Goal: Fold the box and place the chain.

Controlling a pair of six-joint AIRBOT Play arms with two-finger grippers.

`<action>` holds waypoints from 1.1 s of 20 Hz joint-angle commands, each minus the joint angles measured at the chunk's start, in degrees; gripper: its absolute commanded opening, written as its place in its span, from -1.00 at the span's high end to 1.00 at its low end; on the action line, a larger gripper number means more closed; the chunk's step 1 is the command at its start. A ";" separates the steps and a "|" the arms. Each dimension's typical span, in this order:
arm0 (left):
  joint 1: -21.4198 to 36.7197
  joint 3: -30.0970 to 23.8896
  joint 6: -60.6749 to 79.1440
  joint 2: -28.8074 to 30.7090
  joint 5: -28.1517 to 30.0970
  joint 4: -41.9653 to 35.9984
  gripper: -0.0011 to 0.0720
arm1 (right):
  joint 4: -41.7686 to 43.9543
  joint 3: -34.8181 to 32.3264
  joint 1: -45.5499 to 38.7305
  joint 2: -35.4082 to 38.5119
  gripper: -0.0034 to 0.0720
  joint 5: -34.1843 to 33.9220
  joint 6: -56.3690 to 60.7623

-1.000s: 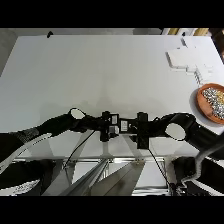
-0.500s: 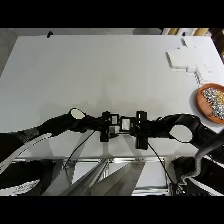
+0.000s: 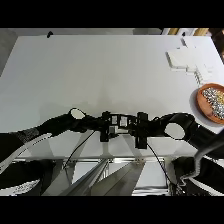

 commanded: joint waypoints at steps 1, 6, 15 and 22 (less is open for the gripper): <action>0.00 -0.02 0.02 0.04 0.02 0.00 0.22 | 0.00 -0.15 0.02 -0.24 0.87 0.98 0.31; 0.00 -0.02 0.00 0.04 0.02 0.00 0.22 | 0.39 -1.62 0.02 -0.83 0.86 -2.03 0.28; 0.00 -0.02 0.02 0.04 0.02 0.00 0.22 | -4.04 -1.57 -0.13 6.34 0.87 -5.09 4.87; 0.00 -0.02 0.02 0.04 0.02 0.00 0.22 | -3.91 -1.62 -4.74 1.42 0.87 1.38 5.53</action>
